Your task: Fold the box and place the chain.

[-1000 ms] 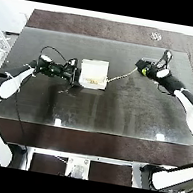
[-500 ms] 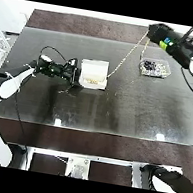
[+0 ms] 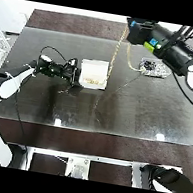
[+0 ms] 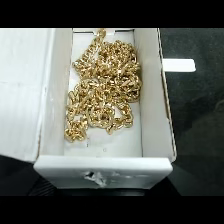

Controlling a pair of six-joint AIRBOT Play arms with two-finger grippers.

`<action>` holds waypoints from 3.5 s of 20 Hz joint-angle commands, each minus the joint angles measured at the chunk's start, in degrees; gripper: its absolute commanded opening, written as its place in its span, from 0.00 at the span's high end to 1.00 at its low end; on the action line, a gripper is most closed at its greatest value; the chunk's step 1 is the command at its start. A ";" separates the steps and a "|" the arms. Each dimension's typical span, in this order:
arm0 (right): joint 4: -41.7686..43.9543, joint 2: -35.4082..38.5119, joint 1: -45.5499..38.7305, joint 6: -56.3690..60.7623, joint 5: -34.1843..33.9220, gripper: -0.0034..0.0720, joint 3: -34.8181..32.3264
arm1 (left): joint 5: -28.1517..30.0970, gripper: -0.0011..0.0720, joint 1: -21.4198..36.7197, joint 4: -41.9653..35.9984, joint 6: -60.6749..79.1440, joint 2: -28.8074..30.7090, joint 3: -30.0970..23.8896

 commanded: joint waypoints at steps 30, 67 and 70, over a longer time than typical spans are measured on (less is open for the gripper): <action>1.42 -23.78 4.98 1.60 -8.13 0.39 -10.93 | 0.02 0.42 0.02 0.00 0.02 0.04 0.02; 4.76 -42.21 -25.27 16.92 -16.72 0.93 -2.93 | 0.02 0.42 0.04 -0.02 0.02 0.04 0.02; 4.72 -37.24 -24.52 17.07 -16.26 0.93 -2.95 | 0.02 0.42 0.02 -0.02 0.02 0.04 0.02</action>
